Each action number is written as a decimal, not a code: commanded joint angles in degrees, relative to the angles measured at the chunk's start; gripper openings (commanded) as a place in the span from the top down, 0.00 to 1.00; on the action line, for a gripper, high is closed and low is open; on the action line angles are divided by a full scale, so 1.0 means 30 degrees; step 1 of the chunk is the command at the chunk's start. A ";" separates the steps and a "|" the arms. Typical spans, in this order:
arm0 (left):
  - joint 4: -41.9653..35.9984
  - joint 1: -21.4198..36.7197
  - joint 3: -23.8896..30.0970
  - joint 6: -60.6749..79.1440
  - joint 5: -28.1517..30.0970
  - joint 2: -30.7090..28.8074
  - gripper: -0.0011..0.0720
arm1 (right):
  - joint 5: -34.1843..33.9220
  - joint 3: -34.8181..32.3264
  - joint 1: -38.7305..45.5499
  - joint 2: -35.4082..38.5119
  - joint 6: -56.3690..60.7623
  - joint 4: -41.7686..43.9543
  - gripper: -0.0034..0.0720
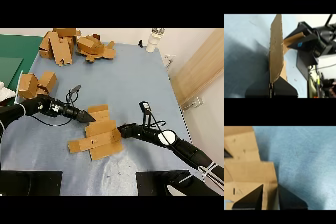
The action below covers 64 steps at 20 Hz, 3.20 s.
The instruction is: Fold the box.
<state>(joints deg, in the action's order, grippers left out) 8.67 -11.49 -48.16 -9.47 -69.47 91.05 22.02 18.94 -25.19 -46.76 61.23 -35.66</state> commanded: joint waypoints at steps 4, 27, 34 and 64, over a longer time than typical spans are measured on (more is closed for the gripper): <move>-0.1399 -0.1902 -0.0255 0.4940 0.0029 -0.0131 0.96 | -0.0022 0.2018 0.0306 0.0816 0.1770 -0.0408 0.54; -0.6856 -0.4357 0.4036 1.7449 0.6681 -0.5362 0.97 | 0.0911 0.3861 -0.0087 -0.0736 0.1945 -0.1137 0.54; -0.6433 -0.4758 0.4488 1.7711 0.6506 -0.5362 0.97 | 0.0393 0.3861 -0.0073 -0.0721 0.1945 -0.1209 0.54; -0.0809 -0.6900 0.4007 1.4615 0.8976 -0.5595 0.96 | 0.2011 0.5049 0.1457 -0.0495 0.9457 -1.2546 0.57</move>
<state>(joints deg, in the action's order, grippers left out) 6.22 -30.48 -35.97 30.65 -43.18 74.72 27.99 34.04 -20.82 -48.29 89.54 -73.17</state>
